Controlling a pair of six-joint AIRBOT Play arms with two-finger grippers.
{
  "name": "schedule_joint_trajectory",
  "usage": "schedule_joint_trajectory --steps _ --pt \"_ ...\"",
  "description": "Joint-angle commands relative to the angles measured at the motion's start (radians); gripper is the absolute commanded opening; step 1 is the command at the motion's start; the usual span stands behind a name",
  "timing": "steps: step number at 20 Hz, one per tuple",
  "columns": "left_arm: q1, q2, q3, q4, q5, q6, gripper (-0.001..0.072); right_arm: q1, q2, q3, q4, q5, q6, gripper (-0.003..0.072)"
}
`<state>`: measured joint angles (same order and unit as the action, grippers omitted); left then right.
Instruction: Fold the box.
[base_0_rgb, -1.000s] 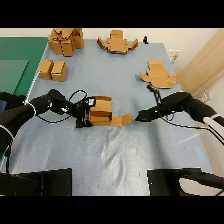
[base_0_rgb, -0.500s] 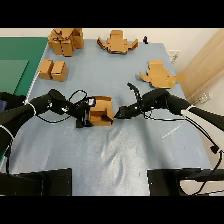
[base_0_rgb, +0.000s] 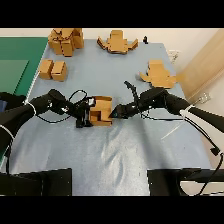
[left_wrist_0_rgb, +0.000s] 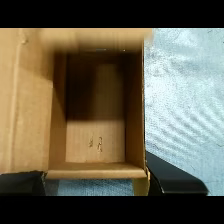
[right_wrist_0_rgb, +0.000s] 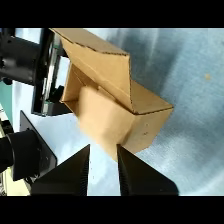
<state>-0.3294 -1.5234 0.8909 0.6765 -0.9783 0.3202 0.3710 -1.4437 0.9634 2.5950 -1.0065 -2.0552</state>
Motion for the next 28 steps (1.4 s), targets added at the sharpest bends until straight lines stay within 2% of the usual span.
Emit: schedule_joint_trajectory --steps 1,4,9,13,17,20,25,28 --pt "0.001 0.001 0.0 0.0 0.0 0.0 0.0175 0.054 0.0 0.013 -0.21 0.08 0.213 0.0313" --pt "0.001 0.001 0.0 0.0 0.0 0.0 0.0176 0.114 0.0 0.064 -0.343 0.1 0.297 0.0313" --pt "0.001 0.001 0.0 0.0 0.0 0.0 0.0175 0.127 0.044 0.149 -0.356 0.099 0.303 0.0313" --pt "0.001 0.001 0.0 0.0 0.002 0.0 0.0175 0.099 0.118 0.152 -0.412 0.059 0.338 0.0313" --pt "0.001 0.001 0.0 0.0 0.001 0.0 0.0176 0.074 0.13 0.111 -0.49 -0.005 0.407 0.0313" --pt "0.001 0.001 0.0 0.0 0.002 0.0 0.0176 0.075 0.121 0.045 -0.399 0.062 0.36 0.0313" --pt "0.001 0.001 0.0 0.0 0.003 0.0 0.0176 0.095 -0.016 0.066 -0.219 0.116 0.253 0.0314" --pt "0.001 0.001 0.0 0.0 0.003 0.0 0.0176 0.147 -0.083 0.129 -0.281 0.097 0.329 0.0313"
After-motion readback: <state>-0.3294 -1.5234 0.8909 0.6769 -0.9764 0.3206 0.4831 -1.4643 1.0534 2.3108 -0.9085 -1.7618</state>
